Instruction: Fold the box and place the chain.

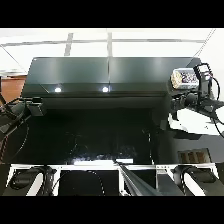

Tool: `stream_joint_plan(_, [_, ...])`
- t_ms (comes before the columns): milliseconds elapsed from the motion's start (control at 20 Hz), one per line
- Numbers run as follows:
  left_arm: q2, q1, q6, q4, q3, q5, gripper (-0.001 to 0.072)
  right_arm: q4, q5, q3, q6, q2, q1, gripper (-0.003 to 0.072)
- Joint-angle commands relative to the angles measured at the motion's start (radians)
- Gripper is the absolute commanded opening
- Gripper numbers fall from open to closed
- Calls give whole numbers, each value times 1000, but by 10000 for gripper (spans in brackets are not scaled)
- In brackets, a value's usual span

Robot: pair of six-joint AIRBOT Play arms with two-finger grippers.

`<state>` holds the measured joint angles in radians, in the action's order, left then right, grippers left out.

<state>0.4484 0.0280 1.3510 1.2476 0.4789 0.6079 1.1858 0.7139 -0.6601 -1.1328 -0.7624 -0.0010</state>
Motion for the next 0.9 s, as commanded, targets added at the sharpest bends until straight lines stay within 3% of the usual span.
stream_joint_plan(0, [1,0,0,0,0,0,26,0,0,1,0,-1,1,16])
stream_joint_plan(600, [1,0,0,0,0,0,26,-1,0,1,0,-1,1,16])
stream_joint_plan(850, [2,0,8,-26,0,-55,26,-52,-120,1,1,-2,1,16])
